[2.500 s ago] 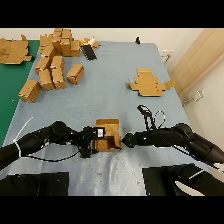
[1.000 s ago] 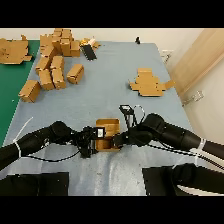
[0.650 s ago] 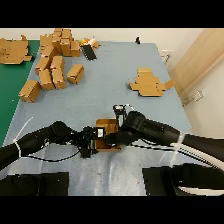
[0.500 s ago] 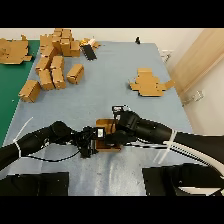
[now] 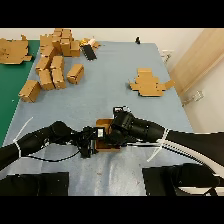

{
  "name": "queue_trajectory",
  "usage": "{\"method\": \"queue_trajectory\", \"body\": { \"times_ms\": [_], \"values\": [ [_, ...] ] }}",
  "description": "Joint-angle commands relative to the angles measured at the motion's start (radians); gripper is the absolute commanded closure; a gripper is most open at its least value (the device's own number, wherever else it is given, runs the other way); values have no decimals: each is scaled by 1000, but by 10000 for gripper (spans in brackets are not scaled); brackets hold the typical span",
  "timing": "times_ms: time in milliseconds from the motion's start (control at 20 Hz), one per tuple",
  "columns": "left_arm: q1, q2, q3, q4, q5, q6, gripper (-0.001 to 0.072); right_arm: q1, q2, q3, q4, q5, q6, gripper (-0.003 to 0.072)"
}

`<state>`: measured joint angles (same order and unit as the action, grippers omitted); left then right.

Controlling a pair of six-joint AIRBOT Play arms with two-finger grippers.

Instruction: Fold the box.

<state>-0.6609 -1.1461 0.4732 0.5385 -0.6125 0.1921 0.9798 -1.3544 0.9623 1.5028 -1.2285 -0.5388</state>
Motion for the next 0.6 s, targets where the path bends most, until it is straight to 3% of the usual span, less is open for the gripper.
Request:
{"method": "queue_trajectory", "body": {
  "times_ms": [0,50,100,150,400,550],
  "values": [
    [0,0,0,0,0,2,272,1,-2,1,0,0,-24,680],
    [0,0,0,0,0,2,273,1,2,1,0,-1,-29,588],
    [0,0,0,0,0,2,273,1,10,1,0,-3,-29,403],
    [0,0,0,0,0,2,273,1,22,2,0,-3,-27,322],
    [0,0,0,0,0,2,272,0,136,1,-6,-13,11,315],
    [0,0,0,0,0,2,273,0,210,0,-28,-81,40,316]
  ]
}}
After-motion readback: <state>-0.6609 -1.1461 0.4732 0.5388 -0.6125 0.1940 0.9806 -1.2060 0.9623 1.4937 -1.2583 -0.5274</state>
